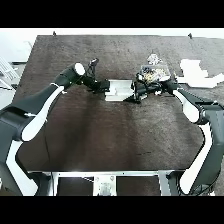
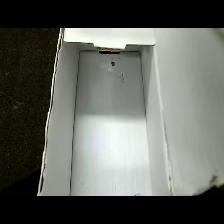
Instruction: Fold the box and place the chain.
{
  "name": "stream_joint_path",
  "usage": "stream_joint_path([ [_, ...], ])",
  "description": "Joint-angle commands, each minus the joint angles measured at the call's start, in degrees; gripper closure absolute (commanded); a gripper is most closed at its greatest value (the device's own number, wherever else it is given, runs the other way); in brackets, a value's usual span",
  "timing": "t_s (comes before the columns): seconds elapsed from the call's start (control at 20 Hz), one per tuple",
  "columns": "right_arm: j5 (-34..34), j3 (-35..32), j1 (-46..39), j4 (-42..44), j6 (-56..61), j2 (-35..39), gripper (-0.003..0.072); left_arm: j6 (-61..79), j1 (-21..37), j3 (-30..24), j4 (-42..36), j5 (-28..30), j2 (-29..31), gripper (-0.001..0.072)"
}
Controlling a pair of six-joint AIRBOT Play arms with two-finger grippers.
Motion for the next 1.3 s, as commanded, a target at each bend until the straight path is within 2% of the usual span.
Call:
stream_joint_path([
  [0.0,0.02,0.04,0.02,-0.04,0.0,-0.04,0.0103,-3.56,-1.25,0.9,5.31,0.13,0.02,0.0373],
  [0.4,0.02,0.04,0.02,-0.04,0.0,-0.04,0.0103,-8.04,-4.42,2.49,11.5,2.34,-0.85,0.0372],
  [0.8,0.02,0.04,0.02,-0.04,0.0,-0.04,0.0104,-14.67,-4.5,5.81,17.88,-2.16,-2.86,0.0372],
  [0.9,0.02,0.04,0.02,-0.04,0.0,-0.04,0.0104,-16.17,-4.5,6.88,18.03,-3.87,-3.48,0.0372],
  [1.25,0.02,0.04,0.02,-0.02,0.0,-0.04,0.0103,-17.55,-4.7,8.02,17.86,-4.09,-4.44,0.0372],
])
